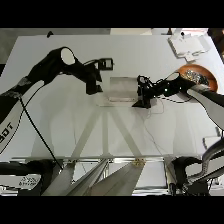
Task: Fold the box and place the chain.
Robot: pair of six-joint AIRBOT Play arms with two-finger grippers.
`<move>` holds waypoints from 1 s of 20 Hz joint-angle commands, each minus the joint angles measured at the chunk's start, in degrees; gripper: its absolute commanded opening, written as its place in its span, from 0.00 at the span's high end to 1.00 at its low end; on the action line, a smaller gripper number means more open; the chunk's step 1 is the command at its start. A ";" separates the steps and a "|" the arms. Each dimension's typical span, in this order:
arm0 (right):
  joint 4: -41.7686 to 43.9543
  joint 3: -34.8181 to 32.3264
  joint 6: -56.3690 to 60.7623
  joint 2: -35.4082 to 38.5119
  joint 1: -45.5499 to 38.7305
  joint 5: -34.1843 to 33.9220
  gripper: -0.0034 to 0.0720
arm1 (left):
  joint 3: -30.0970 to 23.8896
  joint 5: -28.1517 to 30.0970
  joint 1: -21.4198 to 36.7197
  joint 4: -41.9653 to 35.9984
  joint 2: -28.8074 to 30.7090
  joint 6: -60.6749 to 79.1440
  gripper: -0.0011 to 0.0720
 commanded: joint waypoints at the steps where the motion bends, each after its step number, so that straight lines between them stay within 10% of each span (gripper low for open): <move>1: 0.04 0.04 0.02 0.04 -0.02 0.04 0.29 | -6.05 3.41 -0.83 -3.52 0.02 11.96 0.25; 8: 0.04 0.04 0.02 0.04 -0.02 0.02 0.29 | -7.91 6.93 -1.07 -13.14 -4.76 13.64 0.27; 20: 0.04 0.04 0.04 0.04 -0.02 0.04 0.29 | -7.91 7.41 -1.07 -14.03 -5.22 13.62 0.91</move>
